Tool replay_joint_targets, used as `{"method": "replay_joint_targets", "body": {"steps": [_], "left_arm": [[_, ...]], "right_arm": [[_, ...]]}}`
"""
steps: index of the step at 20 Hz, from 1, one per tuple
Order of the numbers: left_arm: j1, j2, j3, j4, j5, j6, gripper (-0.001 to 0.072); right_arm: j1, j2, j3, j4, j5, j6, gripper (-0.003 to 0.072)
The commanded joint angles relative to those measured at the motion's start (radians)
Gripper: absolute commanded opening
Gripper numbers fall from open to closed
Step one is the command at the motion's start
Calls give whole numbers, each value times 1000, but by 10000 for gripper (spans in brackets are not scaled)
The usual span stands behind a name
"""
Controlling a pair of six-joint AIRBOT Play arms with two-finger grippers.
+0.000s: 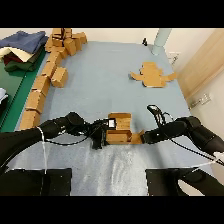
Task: Fold the box.
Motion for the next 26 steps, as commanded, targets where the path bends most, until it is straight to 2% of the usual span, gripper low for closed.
{"method": "replay_joint_targets", "body": {"steps": [1,8,9,10,11,16,18,19,23,26], "left_arm": [[-1,0,0,0,0,0,525],[-1,0,0,0,0,0,524],[-1,0,0,0,0,0,525],[-1,0,0,0,0,0,525],[-1,0,0,0,0,0,525],[-1,0,0,0,0,0,525],[-1,0,0,0,0,0,525],[-1,0,0,0,0,0,524],[-1,0,0,0,0,0,525],[-1,0,0,0,0,0,525]], "right_arm": [[8,-19,-8,141,55,-41,4],[8,-9,-7,161,61,-41,5],[8,-5,-3,177,59,-41,47],[8,0,6,188,56,-41,181],[8,5,23,190,48,-41,260],[8,7,76,192,36,-20,272],[8,1,76,197,18,-5,421],[8,-5,75,206,10,-2,444],[14,-17,75,230,8,-2,445],[88,-40,76,222,53,61,445]]}}
